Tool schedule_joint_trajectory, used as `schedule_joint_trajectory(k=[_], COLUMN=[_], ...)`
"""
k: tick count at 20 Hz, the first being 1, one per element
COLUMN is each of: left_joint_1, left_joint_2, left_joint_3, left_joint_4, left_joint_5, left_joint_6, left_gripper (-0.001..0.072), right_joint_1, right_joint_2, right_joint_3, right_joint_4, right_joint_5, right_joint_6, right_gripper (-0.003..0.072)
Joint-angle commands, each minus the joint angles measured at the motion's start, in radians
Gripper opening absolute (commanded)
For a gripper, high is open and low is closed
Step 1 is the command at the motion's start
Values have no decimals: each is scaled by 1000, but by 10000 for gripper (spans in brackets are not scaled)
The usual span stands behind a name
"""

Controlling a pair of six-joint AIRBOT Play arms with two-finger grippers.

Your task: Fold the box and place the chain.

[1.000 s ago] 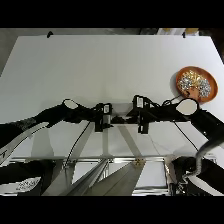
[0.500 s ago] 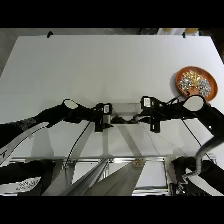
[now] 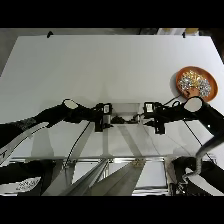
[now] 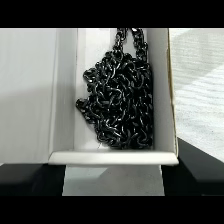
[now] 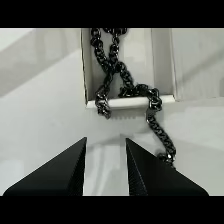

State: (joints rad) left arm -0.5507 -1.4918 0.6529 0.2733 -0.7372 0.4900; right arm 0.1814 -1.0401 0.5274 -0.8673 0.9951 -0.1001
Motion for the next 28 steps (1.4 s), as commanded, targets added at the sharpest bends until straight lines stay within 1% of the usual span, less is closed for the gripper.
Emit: schedule_joint_trajectory(k=[1,3,5,7,10,11,12,17,18,19,20,21,23,27,28], left_joint_1=[0,0,0,0,0,0,0,0,0,0,0,0,0,0,0], left_joint_2=[0,0,0,0,0,0,0,0,0,0,0,0,0,0,0], left_joint_3=[0,0,0,0,0,0,0,0,0,0,0,0,0,0,0], left_joint_4=[0,0,0,0,0,0,0,0,0,0,0,0,0,0,0], left_joint_5=[0,0,0,0,0,0,0,0,0,0,0,0,0,0,0], left_joint_6=[0,0,0,0,0,0,0,0,0,0,0,0,0,0,0], left_gripper=[389,389,389,389,389,389,389,389,389,389,389,389,389,389,389], right_joint_1=[-2,-2,-2,-2,-2,-2,-2,-2,-2,-2,-2,-2,-2,-2,-2], right_joint_2=[-8,-16,-25,-26,-26,-26,-26,-26,-26,-26,-26,-26,-25,4,22], right_joint_3=[-12,-17,-18,-18,-27,-34,-37,-37,-37,-37,-37,-37,-37,-37,-37], right_joint_4=[64,100,105,108,126,133,134,140,138,134,131,123,81,9,5], right_joint_5=[-24,-26,-26,-21,-15,-17,-18,-19,-19,-18,-18,-13,-8,0,12], right_joint_6=[-75,-93,-93,-93,-93,-93,-93,-93,-93,-92,-91,-88,-65,55,77], right_gripper=[281,270,260,214,214,194,156,150,98,77,74,39,37,33,16])
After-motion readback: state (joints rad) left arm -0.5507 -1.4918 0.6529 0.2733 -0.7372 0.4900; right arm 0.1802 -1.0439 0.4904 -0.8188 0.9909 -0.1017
